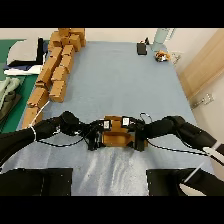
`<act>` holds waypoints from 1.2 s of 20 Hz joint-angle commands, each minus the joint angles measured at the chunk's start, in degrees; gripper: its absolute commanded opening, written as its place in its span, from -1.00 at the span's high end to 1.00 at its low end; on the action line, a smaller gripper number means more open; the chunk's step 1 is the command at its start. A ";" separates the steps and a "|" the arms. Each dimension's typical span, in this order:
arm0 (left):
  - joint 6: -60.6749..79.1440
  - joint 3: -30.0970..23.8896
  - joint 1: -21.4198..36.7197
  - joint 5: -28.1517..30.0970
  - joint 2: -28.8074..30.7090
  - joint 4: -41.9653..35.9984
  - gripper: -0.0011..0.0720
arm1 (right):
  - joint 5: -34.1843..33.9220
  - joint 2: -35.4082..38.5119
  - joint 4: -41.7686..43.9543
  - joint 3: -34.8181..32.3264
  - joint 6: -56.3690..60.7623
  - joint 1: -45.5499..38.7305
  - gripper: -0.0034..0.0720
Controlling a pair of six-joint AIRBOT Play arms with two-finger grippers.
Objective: Fold the box.
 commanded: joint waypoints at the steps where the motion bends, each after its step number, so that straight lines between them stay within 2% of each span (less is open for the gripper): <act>1: 0.13 0.07 0.00 -0.02 0.04 0.02 -0.47 | -8.00 6.67 -6.97 0.17 13.16 -0.81 -1.00; 3: 0.13 0.07 0.00 0.00 0.04 0.02 -0.47 | -12.98 10.71 -6.19 0.17 15.78 -0.79 -1.00; 7: 0.13 0.07 0.00 0.00 0.04 0.02 -0.47 | -18.25 15.02 -3.17 0.15 16.79 -0.79 -1.00; 9: 0.13 0.04 0.00 -0.02 0.04 0.02 -0.47 | -22.43 15.61 2.19 0.15 25.03 -0.79 -1.00; 11: 0.13 0.07 0.00 -0.02 0.04 0.02 -0.47 | -22.12 15.58 9.09 0.15 29.27 -0.79 -1.00; 13: 0.13 0.07 0.00 0.00 0.04 0.02 -0.47 | -19.89 15.58 12.22 0.15 31.06 -0.76 -1.00; 19: -0.07 0.13 -0.02 0.24 0.11 -0.20 -0.47 | -14.12 15.47 12.46 0.15 46.88 -0.76 -1.00; 24: -3.06 0.24 0.04 3.58 0.22 -0.22 -0.47 | -12.70 15.47 12.44 0.15 48.13 -0.76 -1.00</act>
